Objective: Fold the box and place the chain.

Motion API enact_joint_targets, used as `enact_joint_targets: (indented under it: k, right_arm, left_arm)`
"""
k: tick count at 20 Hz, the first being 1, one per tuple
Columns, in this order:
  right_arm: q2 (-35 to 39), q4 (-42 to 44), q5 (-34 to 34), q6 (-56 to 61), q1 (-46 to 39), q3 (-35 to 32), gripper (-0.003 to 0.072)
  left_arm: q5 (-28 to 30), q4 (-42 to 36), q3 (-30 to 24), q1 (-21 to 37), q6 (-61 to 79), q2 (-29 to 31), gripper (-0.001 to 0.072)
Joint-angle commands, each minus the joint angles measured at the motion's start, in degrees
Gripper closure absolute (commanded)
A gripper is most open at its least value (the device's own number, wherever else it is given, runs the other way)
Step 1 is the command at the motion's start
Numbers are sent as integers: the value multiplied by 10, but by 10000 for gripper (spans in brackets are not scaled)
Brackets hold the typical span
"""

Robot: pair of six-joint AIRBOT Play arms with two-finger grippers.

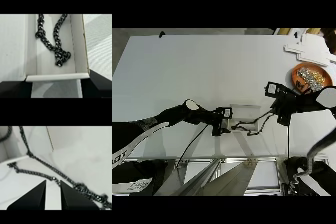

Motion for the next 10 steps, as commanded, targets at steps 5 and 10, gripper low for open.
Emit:
enact_joint_targets:
  k: [5,10]
  right_arm:
    - [-91,33,-114,-123,-21,-71,354]
    - [-141,68,-138,-159,-21,-71,357]
  left_arm:
    - [0,0,0,0,0,0,540]
    - [0,0,0,0,0,0,540]
